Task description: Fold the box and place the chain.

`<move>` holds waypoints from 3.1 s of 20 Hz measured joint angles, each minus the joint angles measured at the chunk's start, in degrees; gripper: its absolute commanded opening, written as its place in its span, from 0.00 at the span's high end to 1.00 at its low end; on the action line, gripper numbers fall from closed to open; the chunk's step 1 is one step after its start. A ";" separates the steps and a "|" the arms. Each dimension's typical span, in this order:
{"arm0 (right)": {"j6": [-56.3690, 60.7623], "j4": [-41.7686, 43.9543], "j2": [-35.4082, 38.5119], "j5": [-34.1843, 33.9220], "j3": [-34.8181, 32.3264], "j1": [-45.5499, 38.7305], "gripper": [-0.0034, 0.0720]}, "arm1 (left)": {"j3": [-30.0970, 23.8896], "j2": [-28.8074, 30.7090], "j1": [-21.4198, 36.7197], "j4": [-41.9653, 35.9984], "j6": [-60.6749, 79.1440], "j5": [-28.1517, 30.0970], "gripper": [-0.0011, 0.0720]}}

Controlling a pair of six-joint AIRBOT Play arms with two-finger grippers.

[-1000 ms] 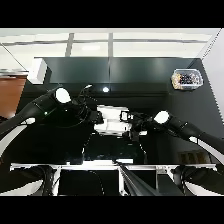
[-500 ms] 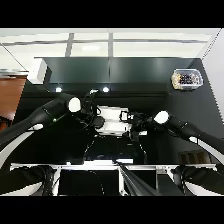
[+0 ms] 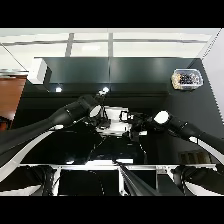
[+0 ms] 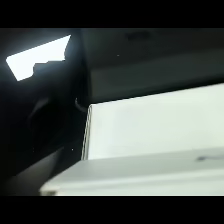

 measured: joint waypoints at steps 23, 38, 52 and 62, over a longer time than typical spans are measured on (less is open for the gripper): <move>-0.04 -0.02 0.00 -0.02 0.00 0.00 0.33 | 1.36 -1.49 -1.18 -0.42 -8.22 0.39 0.62; 5.31 -6.91 3.52 1.42 -0.04 0.00 0.02 | 1.36 -1.38 -0.74 -1.16 -8.22 0.87 0.95; 8.79 -16.96 8.63 2.84 -0.04 0.00 0.70 | 1.36 -1.36 -0.70 -2.99 -8.26 -0.15 0.95; 14.64 -4.92 7.08 2.62 -0.04 1.88 0.70 | 1.36 -1.36 -0.70 -3.23 -8.24 -0.35 0.95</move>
